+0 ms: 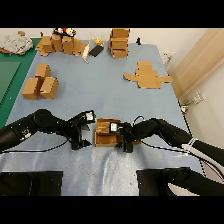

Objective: Fold the box.

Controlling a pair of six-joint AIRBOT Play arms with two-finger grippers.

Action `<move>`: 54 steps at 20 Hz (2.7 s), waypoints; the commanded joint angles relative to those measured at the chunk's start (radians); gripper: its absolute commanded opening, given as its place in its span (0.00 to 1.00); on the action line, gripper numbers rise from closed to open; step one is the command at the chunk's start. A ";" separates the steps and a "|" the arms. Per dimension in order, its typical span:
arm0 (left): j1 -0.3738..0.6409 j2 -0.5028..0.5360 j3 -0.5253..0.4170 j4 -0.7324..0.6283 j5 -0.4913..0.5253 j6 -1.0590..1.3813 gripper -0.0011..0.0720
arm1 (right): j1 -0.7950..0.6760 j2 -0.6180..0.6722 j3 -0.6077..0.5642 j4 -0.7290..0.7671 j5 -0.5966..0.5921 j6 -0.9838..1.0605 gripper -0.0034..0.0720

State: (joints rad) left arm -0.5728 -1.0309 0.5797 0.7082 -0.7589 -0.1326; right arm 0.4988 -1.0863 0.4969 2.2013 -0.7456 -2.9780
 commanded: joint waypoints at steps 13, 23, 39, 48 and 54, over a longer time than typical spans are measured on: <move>-0.061 -0.110 -0.075 -0.198 0.142 0.328 0.96 | 0.000 0.001 0.000 -0.002 0.000 0.000 0.65; -0.085 -0.131 -0.074 -0.243 0.184 0.332 0.96 | 0.000 0.001 0.000 -0.002 0.000 0.000 0.65; -0.131 -0.160 -0.066 -0.290 0.210 0.383 0.96 | 0.000 0.001 0.000 -0.002 0.000 0.000 0.65; -0.131 -0.160 -0.066 -0.289 0.231 0.386 0.52 | 0.000 0.001 0.000 -0.002 0.000 0.000 0.65; -0.131 -0.160 -0.066 -0.290 0.228 0.386 0.52 | 0.000 0.001 0.000 -0.002 0.000 0.000 0.65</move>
State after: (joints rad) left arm -0.7044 -1.1904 0.5140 0.4183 -0.5369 0.2527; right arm 0.4992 -1.0859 0.4969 2.1983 -0.7486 -2.9780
